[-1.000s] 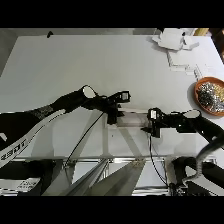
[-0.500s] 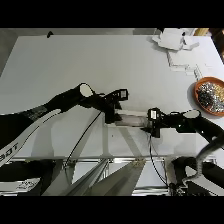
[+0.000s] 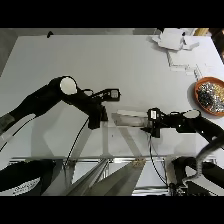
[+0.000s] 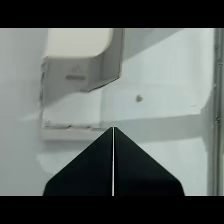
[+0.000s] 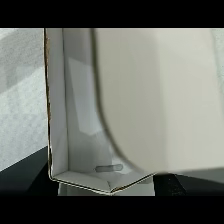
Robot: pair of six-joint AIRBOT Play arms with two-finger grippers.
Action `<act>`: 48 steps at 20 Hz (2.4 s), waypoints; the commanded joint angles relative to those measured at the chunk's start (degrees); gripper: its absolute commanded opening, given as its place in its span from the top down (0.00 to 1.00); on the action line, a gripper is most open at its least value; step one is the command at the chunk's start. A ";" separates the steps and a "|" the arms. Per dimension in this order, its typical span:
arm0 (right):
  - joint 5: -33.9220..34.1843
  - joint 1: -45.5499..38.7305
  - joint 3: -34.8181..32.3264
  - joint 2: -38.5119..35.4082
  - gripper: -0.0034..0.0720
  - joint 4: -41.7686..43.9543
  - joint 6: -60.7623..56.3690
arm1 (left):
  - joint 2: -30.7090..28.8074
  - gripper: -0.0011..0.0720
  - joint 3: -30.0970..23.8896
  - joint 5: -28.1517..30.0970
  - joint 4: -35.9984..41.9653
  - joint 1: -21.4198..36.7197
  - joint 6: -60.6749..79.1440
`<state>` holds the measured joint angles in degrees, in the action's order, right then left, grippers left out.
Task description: Fold the box and place the chain.
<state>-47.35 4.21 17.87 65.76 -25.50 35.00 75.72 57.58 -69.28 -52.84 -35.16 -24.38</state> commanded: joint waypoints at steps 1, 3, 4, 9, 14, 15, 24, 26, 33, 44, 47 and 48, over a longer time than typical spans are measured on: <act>0.00 0.00 -0.02 0.02 0.42 0.00 -0.02 | -2.03 0.98 0.04 5.01 -1.38 -6.64 -0.92; 0.00 0.00 -0.02 0.02 0.42 0.00 -0.02 | -0.98 0.98 0.07 15.82 -3.21 -12.24 -1.05; 0.00 0.00 -0.02 0.02 0.42 0.00 -0.02 | -0.33 0.98 0.09 21.16 -3.80 -13.99 -1.84; 0.00 0.00 -0.02 0.02 0.42 0.00 -0.02 | 5.57 0.98 6.01 30.34 -3.72 -11.15 -4.33; 0.00 0.00 -0.02 0.02 0.42 0.00 -0.02 | 18.16 0.98 14.38 28.22 -2.93 -9.01 -5.64; 0.00 0.00 -0.02 0.02 0.42 0.00 -0.02 | 20.02 0.98 14.69 28.15 -2.91 -8.85 -5.62; 0.00 0.00 -0.02 0.02 0.42 0.00 -0.02 | 14.34 0.98 14.64 17.66 -9.94 -5.92 -11.93; 0.00 0.00 -0.02 0.02 0.42 0.00 -0.02 | 10.54 0.98 14.43 10.40 -15.41 -5.11 -15.89; 0.00 0.00 -0.02 0.02 0.42 -0.11 -0.02 | 8.50 0.98 7.87 4.22 -16.20 -4.94 -14.36; 0.00 0.00 -0.02 0.02 0.42 -0.13 -0.02 | 8.50 0.75 0.17 7.61 -13.49 -3.80 1.42; 0.00 0.00 -0.02 0.02 0.42 -0.13 -0.02 | 8.50 0.50 -0.33 13.05 -9.38 -3.80 11.45; 0.00 0.00 -0.02 0.02 0.42 -0.13 -0.02 | 8.50 0.50 -0.90 14.97 -7.72 -3.80 13.77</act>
<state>-47.35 4.21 17.87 65.76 -25.65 35.00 84.27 57.60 -59.55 -64.29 -39.05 -19.70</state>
